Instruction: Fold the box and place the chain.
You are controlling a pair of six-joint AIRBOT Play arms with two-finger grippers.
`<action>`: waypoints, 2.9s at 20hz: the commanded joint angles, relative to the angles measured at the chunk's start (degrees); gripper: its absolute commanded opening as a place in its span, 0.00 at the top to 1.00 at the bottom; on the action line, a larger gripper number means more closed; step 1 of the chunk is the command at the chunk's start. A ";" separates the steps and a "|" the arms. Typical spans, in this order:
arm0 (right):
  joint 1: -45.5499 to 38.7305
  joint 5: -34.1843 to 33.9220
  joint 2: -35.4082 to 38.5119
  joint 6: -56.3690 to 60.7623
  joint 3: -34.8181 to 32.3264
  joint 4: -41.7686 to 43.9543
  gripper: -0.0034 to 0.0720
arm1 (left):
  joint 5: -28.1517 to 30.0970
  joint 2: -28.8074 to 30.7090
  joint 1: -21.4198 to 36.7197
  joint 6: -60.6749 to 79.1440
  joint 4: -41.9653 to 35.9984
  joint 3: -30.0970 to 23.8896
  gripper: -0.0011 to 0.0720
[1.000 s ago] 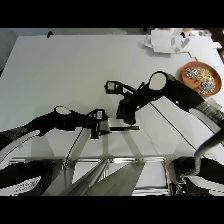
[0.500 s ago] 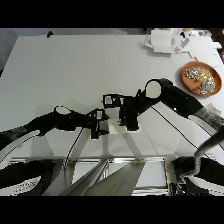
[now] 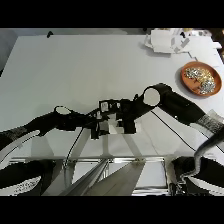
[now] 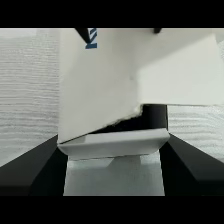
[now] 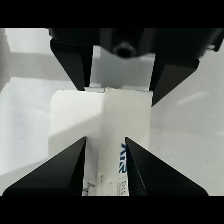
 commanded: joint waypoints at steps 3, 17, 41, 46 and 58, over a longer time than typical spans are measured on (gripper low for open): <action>0.72 -0.87 0.31 0.52 -1.44 -1.42 0.62 | 0.07 0.02 0.02 0.00 -0.02 0.04 0.84; 0.72 -3.04 1.31 0.66 -2.71 -3.48 0.91 | 0.07 0.02 0.02 0.00 -0.02 0.04 0.84; 0.70 -3.56 5.18 1.90 -7.48 -0.26 0.94 | 0.07 0.02 0.02 0.00 -0.02 0.04 0.84; 0.70 -4.83 1.16 3.93 -7.52 -0.35 0.94 | 0.07 0.02 0.02 0.00 -0.02 0.04 0.84; 0.72 -5.05 0.72 4.94 -10.80 -0.31 0.94 | 0.04 0.02 0.02 0.00 -0.02 0.04 0.84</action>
